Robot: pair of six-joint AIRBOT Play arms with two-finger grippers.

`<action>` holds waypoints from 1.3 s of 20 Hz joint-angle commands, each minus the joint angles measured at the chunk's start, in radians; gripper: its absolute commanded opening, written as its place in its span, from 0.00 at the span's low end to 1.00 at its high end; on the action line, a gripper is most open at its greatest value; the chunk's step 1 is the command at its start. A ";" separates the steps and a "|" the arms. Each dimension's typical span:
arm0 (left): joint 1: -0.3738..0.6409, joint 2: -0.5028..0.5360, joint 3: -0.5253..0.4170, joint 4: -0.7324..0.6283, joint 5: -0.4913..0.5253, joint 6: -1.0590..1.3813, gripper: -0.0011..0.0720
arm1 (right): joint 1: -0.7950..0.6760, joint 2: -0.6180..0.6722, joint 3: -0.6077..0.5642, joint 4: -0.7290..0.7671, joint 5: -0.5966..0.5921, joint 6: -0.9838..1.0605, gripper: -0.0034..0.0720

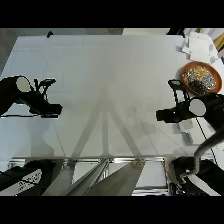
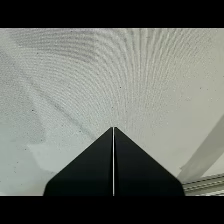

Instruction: Fold the box and place the chain.

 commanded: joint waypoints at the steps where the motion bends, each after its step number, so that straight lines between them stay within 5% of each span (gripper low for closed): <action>1: 0.001 -0.001 -0.001 0.000 0.000 0.000 0.03 | -0.003 0.000 0.002 -0.014 0.000 -0.005 0.06; 6: 0.001 -0.002 -0.001 0.000 0.000 0.000 0.03 | -0.143 0.000 0.115 -0.400 0.183 -0.073 0.06; 9: 0.001 -0.002 -0.001 0.000 0.000 0.000 0.03 | -0.327 -0.002 0.137 -0.644 0.125 -0.218 0.07; 10: 0.001 -0.002 -0.001 0.000 0.001 0.000 0.03 | -0.389 -0.002 0.137 -0.671 0.088 -0.282 0.15; 12: 0.001 -0.002 -0.001 0.000 0.000 0.000 0.03 | -0.508 -0.030 0.137 -0.654 0.040 -0.296 0.72; 19: 0.001 -0.002 -0.001 0.000 0.000 0.000 0.03 | -0.719 -0.285 0.137 -0.674 0.027 -0.423 0.74; 26: 0.001 -0.002 -0.001 0.000 0.001 0.000 0.03 | -0.719 -0.312 0.137 -0.689 -0.019 -0.430 0.63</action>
